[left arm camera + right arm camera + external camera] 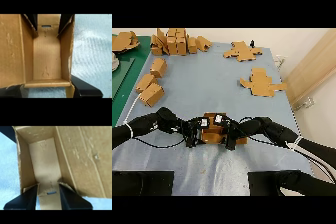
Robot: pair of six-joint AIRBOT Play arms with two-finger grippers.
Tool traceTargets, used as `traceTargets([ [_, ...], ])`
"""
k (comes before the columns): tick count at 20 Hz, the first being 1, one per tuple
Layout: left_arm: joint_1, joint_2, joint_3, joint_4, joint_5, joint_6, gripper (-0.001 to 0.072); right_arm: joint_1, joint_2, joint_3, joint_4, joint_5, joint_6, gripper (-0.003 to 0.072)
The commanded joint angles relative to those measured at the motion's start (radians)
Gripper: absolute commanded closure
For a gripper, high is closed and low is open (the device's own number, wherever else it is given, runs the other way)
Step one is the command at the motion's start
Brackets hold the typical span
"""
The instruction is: Fold the box.
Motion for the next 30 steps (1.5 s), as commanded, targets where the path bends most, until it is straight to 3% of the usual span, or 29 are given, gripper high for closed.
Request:
traceTargets([
  [1,0.000,-0.001,0.000,0.000,0.001,0.000,0.0329,-0.011,0.027,0.000,-0.014,-0.071,0.061,0.0226],
  [3,0.000,-0.001,0.000,0.000,0.001,0.000,0.0329,-0.017,0.072,0.000,-0.096,-0.132,0.189,0.0227],
  [4,0.000,-0.001,0.000,0.000,0.001,0.000,0.0329,-0.017,0.098,0.000,-0.160,-0.159,0.288,0.0278],
  [5,0.000,-0.001,0.000,0.000,0.001,0.000,0.0329,-0.017,0.132,0.000,-0.222,-0.196,0.426,0.0470],
  [6,0.000,-0.001,0.000,0.000,0.001,0.000,0.0329,-0.017,0.164,0.000,-0.276,-0.230,0.565,0.0606],
  [7,0.000,-0.001,0.000,0.000,0.001,0.000,0.0329,-0.017,0.196,0.000,-0.322,-0.254,0.683,0.0609],
  [8,0.000,-0.001,0.000,0.000,0.001,0.000,0.0329,-0.017,0.234,-0.001,-0.380,-0.270,0.814,0.0682],
  [13,0.000,-0.001,0.000,0.000,0.001,0.000,0.0329,-0.167,0.428,-0.042,-0.431,-0.320,1.311,0.0687],
  [15,0.000,-0.001,0.000,0.000,0.001,0.000,0.0329,-0.277,0.474,-0.103,-0.387,-0.344,1.385,0.0687],
  [20,0.000,-0.001,0.000,0.000,0.001,0.000,0.0329,-0.486,0.469,-0.256,-0.073,-0.247,1.298,0.0687],
  [30,0.000,-0.001,0.000,0.000,0.001,0.000,0.0329,-0.372,0.208,-0.274,0.120,-0.065,1.158,0.0687],
])
